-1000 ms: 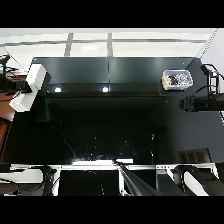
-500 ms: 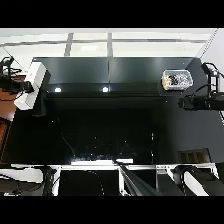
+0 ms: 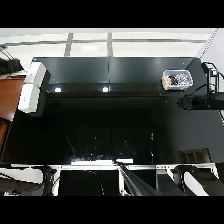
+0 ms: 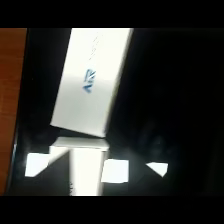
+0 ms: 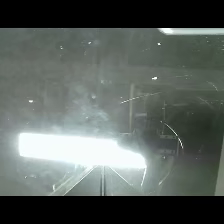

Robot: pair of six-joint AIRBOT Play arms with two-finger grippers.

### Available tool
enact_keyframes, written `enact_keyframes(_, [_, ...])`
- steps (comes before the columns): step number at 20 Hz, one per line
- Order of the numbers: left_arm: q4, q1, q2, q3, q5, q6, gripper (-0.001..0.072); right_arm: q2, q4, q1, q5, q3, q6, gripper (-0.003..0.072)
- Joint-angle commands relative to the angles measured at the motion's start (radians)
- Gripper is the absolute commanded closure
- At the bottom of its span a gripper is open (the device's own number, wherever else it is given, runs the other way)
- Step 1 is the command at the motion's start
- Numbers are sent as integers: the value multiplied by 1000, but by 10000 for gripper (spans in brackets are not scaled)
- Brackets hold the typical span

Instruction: Fold the box and place the chain.

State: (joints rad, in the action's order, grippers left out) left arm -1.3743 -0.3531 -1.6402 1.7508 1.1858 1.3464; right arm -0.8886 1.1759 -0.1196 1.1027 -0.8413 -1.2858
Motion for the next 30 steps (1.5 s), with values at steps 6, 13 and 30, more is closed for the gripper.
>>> enact_keyframes(6, [187,278,207,149,159,121,686,100,-8,109,113,-8,64,671])
enact_keyframes(13, [-59,676,705,-630,-284,147,686,151,-5,208,-136,42,83,671])
enact_keyframes(30, [-229,632,888,-1130,-400,323,684,146,55,221,-431,276,82,670])
